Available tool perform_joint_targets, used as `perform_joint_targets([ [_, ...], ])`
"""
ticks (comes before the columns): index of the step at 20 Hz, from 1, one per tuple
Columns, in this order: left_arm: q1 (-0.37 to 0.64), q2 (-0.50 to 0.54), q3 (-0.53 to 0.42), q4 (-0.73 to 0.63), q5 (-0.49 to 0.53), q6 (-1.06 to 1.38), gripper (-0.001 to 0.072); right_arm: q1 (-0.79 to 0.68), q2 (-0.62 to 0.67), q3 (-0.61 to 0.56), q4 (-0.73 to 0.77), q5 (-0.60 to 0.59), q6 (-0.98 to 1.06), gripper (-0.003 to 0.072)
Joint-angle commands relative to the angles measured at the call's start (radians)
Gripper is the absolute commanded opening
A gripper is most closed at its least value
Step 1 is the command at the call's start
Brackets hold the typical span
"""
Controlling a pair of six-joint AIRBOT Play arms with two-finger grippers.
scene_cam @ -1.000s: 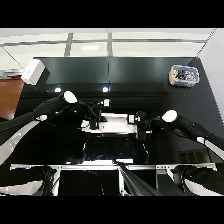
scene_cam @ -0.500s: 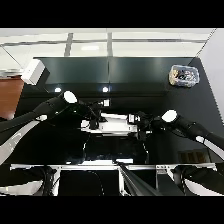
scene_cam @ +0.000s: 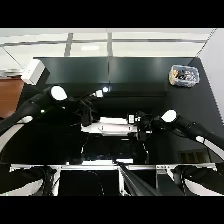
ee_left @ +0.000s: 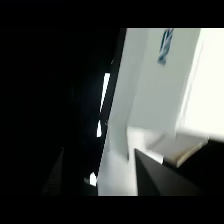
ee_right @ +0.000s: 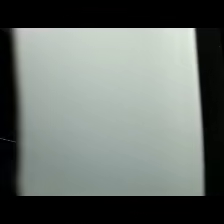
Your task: Fold the box and place the chain.
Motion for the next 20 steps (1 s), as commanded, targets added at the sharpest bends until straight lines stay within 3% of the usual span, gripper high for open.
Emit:
perform_joint_targets([
  [1, 0.068, 0.114, 0.001, 0.139, -0.151, -0.215, 0.0328, 0.001, -0.001, -0.001, -0.042, 0.011, 0.000, 0.0488],
  [3, 0.099, 0.146, -0.002, 0.069, -0.277, -0.280, 0.0027, 0.002, -0.001, -0.001, -0.033, 0.012, 0.000, 0.0487],
  [5, 0.099, 0.149, -0.036, -0.088, -0.387, -0.284, 0.0026, 0.002, -0.001, -0.001, -0.011, 0.012, -0.001, 0.0488],
  [7, 0.060, 0.149, -0.110, -0.254, -0.348, -0.277, 0.0026, 0.002, -0.001, -0.001, -0.008, 0.011, -0.001, 0.0488],
  [10, -0.010, 0.149, -0.192, -0.462, -0.122, -0.163, 0.0026, 0.002, -0.001, -0.001, -0.008, 0.011, 0.000, 0.0488],
  [13, -0.045, 0.145, -0.201, -0.609, 0.247, -0.107, 0.0027, 0.002, -0.001, -0.001, -0.008, 0.011, 0.000, 0.0488],
  [15, -0.068, 0.119, -0.199, -0.608, 0.458, -0.101, 0.0027, 0.002, -0.001, -0.001, -0.008, 0.011, 0.000, 0.0487],
  [16, -0.065, 0.085, -0.186, -0.576, 0.478, -0.102, 0.0027, 0.002, -0.001, -0.001, -0.008, 0.011, 0.000, 0.0488],
  [20, -0.066, -0.056, -0.092, -0.348, 0.317, -0.210, 0.0026, 0.002, -0.001, -0.001, -0.008, 0.011, 0.000, 0.0488],
])
